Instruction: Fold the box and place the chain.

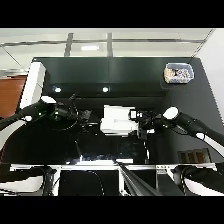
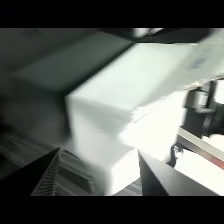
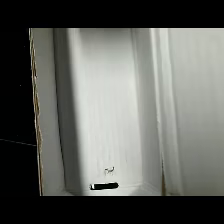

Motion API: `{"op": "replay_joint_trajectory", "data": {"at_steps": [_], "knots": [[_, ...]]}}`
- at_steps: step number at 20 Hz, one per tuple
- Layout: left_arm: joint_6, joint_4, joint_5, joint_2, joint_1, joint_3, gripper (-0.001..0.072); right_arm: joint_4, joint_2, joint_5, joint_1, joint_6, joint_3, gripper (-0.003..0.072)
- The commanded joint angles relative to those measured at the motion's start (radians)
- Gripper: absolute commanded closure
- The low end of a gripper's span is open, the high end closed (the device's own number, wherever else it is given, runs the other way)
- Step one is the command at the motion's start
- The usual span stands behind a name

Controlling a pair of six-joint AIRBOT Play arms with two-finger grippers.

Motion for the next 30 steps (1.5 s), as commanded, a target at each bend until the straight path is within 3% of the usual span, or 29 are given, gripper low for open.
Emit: {"op": "replay_joint_trajectory", "data": {"at_steps": [1, 6, 8, 15, 20, 22, 23, 30], "knots": [[-0.037, 0.013, -0.033, -0.001, -0.008, 0.026, 0.0165, 0.0, 0.0, 0.0, 0.0, 0.0, 0.0, 0.063], [-0.177, 0.133, -0.033, -0.001, -0.063, 0.098, 0.0171, 0.0, 0.0, 0.0, 0.0, 0.0, 0.0, 0.063], [-0.267, 0.226, -0.036, 0.0, -0.092, 0.147, 0.0265, 0.0, 0.0, 0.0, 0.0, 0.0, 0.0, 0.0629], [-0.458, 0.254, -0.021, 0.0, -0.187, 0.236, 0.0267, 0.0, 0.0, 0.0, 0.0, 0.0, 0.0, 0.063], [-0.629, 0.472, -0.008, 0.0, -0.259, 0.301, 0.0266, 0.0, 0.0, 0.0, 0.0, 0.0, 0.0, 0.063], [-0.637, 0.488, -0.006, 0.0, -0.278, 0.318, 0.028, 0.0, 0.0, 0.0, 0.0, 0.0, 0.0, 0.063], [-0.637, 0.488, -0.006, 0.0, -0.285, 0.323, 0.0347, 0.0, 0.0, 0.0, 0.0, 0.0, 0.0, 0.063], [-0.684, 0.489, 0.009, 0.0, -0.312, 0.333, 0.0349, 0.0, 0.0, 0.0, 0.0, 0.0, 0.0, 0.063]]}}
